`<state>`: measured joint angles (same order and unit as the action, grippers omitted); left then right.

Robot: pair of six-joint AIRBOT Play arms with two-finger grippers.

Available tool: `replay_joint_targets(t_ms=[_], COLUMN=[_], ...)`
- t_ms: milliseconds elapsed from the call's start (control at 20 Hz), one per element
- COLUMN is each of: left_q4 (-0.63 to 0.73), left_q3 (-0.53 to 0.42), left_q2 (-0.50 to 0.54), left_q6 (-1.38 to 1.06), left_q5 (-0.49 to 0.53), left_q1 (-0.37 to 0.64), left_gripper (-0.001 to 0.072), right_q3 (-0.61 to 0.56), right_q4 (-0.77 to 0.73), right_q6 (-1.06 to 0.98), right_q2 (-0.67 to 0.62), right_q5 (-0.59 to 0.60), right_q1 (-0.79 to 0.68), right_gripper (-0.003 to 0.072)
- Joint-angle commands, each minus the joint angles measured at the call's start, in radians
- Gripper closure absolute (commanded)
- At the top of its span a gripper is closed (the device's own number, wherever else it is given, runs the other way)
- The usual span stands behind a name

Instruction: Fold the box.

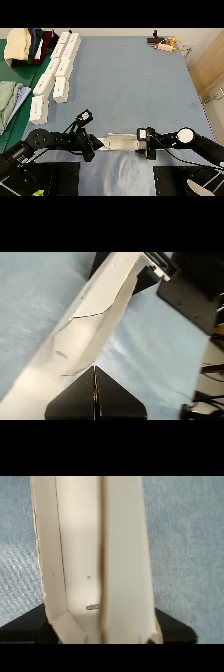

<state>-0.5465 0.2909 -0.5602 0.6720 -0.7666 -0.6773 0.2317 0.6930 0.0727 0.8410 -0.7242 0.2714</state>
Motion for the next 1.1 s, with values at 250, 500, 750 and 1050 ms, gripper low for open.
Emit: replay_joint_targets(t_ms=[250, 500, 750, 1050], left_q4=[0.263, 0.262, 0.237, 0.106], left_q3=[0.132, 0.29, 0.303, 0.303], left_q2=[-0.29, -0.479, -0.598, -0.671], left_q6=[0.062, 0.108, 0.219, 0.368], left_q5=[0.093, 0.1, 0.078, 0.032], left_q1=[-0.082, -0.01, 0.09, 0.095], left_gripper=[0.0697, 0.0697, 0.0697, 0.0697], right_q3=[0.0, 0.0, 0.0, 0.0], right_q4=[0.0, 0.0, 0.0, -0.001], right_q6=[0.0, 0.0, 0.0, 0.0], right_q2=[-0.001, -0.001, -0.001, -0.001], right_q5=[0.0, 0.0, 0.0, 0.0], right_q1=[0.0, 0.0, 0.0, 0.0], right_gripper=[0.018, 0.018, 0.018, 0.018])
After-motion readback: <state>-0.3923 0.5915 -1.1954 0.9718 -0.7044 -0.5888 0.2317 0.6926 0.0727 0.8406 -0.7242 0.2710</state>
